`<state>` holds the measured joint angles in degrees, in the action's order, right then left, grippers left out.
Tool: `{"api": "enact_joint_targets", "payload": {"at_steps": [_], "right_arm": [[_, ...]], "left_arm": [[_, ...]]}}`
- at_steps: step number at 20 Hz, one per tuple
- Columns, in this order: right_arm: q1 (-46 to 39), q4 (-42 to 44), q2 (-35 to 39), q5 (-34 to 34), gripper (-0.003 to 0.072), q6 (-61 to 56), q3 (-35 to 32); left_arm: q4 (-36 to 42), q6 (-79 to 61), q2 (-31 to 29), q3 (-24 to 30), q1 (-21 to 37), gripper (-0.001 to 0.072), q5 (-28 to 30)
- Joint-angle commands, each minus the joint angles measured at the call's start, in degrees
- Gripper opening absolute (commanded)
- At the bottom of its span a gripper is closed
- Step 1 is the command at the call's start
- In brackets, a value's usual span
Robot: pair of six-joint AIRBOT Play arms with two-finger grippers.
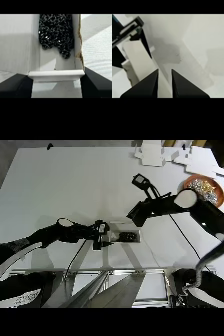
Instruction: Fold the box and place the chain.
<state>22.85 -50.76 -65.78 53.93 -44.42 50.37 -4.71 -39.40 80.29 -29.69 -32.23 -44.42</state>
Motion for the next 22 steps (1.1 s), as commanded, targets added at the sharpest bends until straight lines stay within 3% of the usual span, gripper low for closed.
{"api": "enact_joint_targets", "payload": {"at_steps": [1, 10, 22], "right_arm": [[0.1, -1.9, -4.2, -0.2, 0.0176, 1.7, 0.4], [2.0, -1.8, -3.3, -1.3, 0.0175, 7.6, -4.7], [5.8, -1.2, 7.6, -2.6, 0.0176, 16.9, -11.8]], "left_arm": [[0.0, 0.0, 0.0, 0.0, 0.0, 0.0097, 0.0], [0.0, 0.0, 0.0, 0.0, 0.0, 0.0097, 0.0], [0.0, 0.0, 0.0, 0.0, 0.0, 0.0097, 0.0]]}}
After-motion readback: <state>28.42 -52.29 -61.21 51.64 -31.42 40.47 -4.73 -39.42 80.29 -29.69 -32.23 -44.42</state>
